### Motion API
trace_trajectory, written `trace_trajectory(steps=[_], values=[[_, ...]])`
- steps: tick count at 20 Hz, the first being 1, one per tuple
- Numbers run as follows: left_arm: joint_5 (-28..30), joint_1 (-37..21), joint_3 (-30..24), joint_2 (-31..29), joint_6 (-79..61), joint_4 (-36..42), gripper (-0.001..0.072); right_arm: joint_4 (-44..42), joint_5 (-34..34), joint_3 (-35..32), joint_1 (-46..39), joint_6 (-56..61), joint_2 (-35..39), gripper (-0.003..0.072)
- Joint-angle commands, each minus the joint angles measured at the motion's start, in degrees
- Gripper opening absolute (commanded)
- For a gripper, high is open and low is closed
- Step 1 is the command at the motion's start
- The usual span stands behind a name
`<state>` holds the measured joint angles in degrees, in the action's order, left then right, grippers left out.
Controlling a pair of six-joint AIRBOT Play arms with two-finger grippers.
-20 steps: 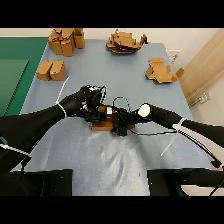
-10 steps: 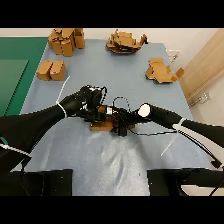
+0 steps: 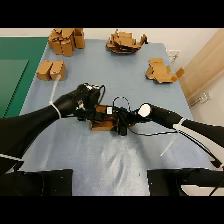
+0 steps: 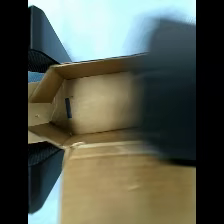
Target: Fold the box.
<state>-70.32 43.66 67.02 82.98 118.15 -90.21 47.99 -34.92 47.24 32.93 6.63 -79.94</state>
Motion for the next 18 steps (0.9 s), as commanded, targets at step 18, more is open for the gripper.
trace_trajectory(steps=[18], values=[[-6.9, -25.6, -15.9, -27.8, -70.2, 32.4, 0.0689, -0.3, -0.6, 0.0, 0.2, -0.2, 0.0, 0.0387]])
